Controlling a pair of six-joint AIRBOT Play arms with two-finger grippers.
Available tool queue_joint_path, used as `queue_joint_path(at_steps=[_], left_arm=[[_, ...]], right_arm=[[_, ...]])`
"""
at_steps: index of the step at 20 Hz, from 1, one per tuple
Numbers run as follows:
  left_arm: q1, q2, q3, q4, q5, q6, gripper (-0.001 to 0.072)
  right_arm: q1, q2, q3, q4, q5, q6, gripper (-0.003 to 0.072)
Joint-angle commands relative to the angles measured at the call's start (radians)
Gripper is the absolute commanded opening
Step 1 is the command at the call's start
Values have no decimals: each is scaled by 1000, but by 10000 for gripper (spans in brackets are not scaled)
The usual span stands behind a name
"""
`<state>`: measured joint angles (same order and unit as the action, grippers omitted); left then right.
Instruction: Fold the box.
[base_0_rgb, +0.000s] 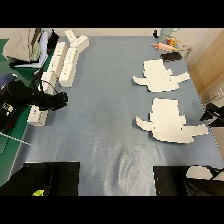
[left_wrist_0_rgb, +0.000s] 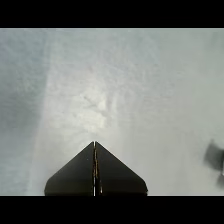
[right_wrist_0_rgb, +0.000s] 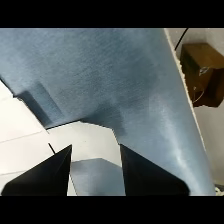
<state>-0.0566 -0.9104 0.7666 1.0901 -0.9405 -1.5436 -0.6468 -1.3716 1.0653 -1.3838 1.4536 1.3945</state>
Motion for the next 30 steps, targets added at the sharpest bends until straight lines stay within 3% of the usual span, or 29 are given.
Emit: queue_joint_path(at_steps=[1, 6, 7, 8, 9, 13, 15, 17, 20, 23, 27, 30], left_arm=[[0, 0, 1, -62, -100, 3, 20], [0, 0, 1, -77, -127, 11, 21], [0, 0, 1, -79, -127, 11, 167], [0, 0, 1, -86, -130, 10, 489], [0, 0, 1, -92, -140, 11, 570], [0, 0, 1, -110, -177, 10, 570], [0, 0, 1, -111, -187, 11, 569], [0, 0, 1, -111, -185, 11, 569], [0, 0, 1, -110, -183, 10, 570], [0, 0, 1, -110, -196, 11, 570], [0, 0, 1, -109, -256, 77, 570], [0, 0, 1, -110, -280, 116, 570]], right_arm=[[-27, -75, 17, -11, 12, -79, 460], [-27, -77, 51, -35, 35, -79, 460], [-27, -80, 51, -13, 47, -91, 459], [-27, -86, 48, 17, 67, -116, 459], [-27, -93, 40, 28, 85, -136, 457], [-24, -106, -16, 62, 125, -175, 355], [-24, -106, -34, 144, 145, -219, 108], [-14, -106, -34, 247, 179, -236, 2], [63, -103, -35, 338, 237, -235, 1], [197, -71, -50, 341, 219, -201, 0], [391, 49, -134, 337, 73, -153, 0], [512, 187, -243, 327, -140, -117, -1]])
